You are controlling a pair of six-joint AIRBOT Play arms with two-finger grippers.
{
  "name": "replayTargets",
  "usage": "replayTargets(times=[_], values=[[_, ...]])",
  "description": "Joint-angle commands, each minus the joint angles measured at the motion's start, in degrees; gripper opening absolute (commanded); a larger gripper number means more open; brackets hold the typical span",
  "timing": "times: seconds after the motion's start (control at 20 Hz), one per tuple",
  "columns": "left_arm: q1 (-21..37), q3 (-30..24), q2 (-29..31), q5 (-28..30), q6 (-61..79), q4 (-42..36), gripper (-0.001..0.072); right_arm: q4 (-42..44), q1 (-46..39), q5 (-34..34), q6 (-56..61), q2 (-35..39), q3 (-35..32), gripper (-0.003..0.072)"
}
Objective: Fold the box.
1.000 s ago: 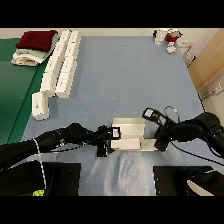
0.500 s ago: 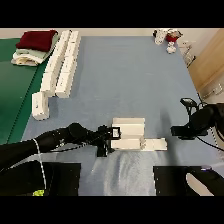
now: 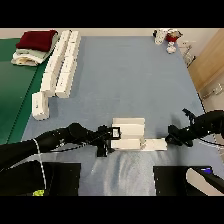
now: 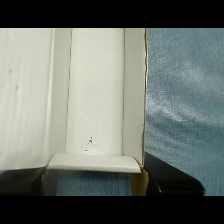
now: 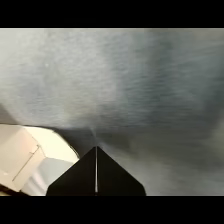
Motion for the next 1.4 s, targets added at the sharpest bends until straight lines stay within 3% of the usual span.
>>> replayTargets(times=[0.0,0.3,0.55,0.6,0.7,0.75,0.95,1.0,1.05,1.3,1.35], values=[[0.00,0.04,0.00,0.02,-0.04,0.00,0.0313,7.96,-0.55,-0.98,-2.54,-0.50,-3.32,0.0002],[0.00,0.04,0.00,0.02,-0.04,0.00,0.0313,9.97,6.01,-0.46,-2.45,2.10,-4.24,0.0003],[0.00,0.04,0.00,0.02,-0.04,0.00,0.0313,10.54,9.86,-0.79,-2.54,9.35,-3.15,0.0008],[0.00,0.04,0.00,0.02,-0.04,0.00,0.0313,10.60,10.73,-0.92,-2.51,10.95,-2.56,0.0044],[0.00,0.04,0.00,0.02,-0.04,0.00,0.0313,10.73,13.44,-0.87,-2.47,13.66,-1.60,0.0255],[0.00,0.04,0.00,0.02,-0.04,0.00,0.0313,10.82,14.86,-0.81,-2.47,14.49,-1.51,0.0312],[0.00,0.04,0.00,0.02,-0.04,0.00,0.0313,11.02,21.84,0.44,-2.49,14.82,-1.49,0.0313],[0.00,0.04,0.00,0.02,-0.04,0.00,0.0313,11.08,23.50,1.64,-2.47,14.82,-1.49,0.0438],[0.00,0.04,0.00,0.02,-0.04,0.00,0.0313,11.08,24.83,2.93,-2.34,14.82,-1.42,0.0517],[0.00,0.04,0.00,0.02,-0.04,0.00,0.0313,10.67,29.38,8.44,1.01,13.94,-1.27,0.0509],[0.00,0.04,0.00,0.02,-0.04,0.00,0.0313,10.62,30.69,9.66,1.66,13.27,-1.27,0.0479]])
